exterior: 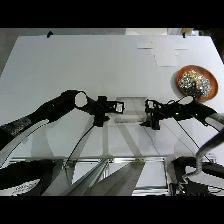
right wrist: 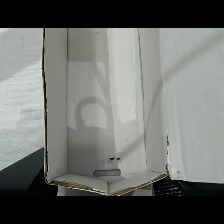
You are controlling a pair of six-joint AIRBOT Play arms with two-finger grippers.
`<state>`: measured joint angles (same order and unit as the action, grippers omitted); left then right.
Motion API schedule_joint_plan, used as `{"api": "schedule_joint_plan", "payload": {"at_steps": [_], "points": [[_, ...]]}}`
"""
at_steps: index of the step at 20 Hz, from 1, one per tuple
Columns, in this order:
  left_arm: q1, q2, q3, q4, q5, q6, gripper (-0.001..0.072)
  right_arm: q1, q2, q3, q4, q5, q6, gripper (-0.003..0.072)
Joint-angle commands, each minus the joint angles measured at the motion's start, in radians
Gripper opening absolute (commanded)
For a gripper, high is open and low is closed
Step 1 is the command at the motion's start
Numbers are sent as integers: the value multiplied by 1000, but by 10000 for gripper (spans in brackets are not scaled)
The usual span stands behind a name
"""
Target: Fold the box and place the chain.
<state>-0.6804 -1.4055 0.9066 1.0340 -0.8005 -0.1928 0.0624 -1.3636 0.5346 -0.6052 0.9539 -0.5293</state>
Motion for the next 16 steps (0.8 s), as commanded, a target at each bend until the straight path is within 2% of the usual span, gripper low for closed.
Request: {"api": "schedule_joint_plan", "payload": {"at_steps": [1,5,7,14,16], "points": [[-3,-18,0,-12,19,10,351,1,0,0,0,0,0,415],[-37,-25,0,-58,24,45,339,1,0,0,0,0,0,415],[-52,-25,0,-62,33,66,266,1,1,0,0,0,0,415],[-57,-25,0,-119,101,62,266,1,0,0,0,0,0,415],[-57,-25,0,-126,109,62,187,1,0,0,0,0,0,415]]}}
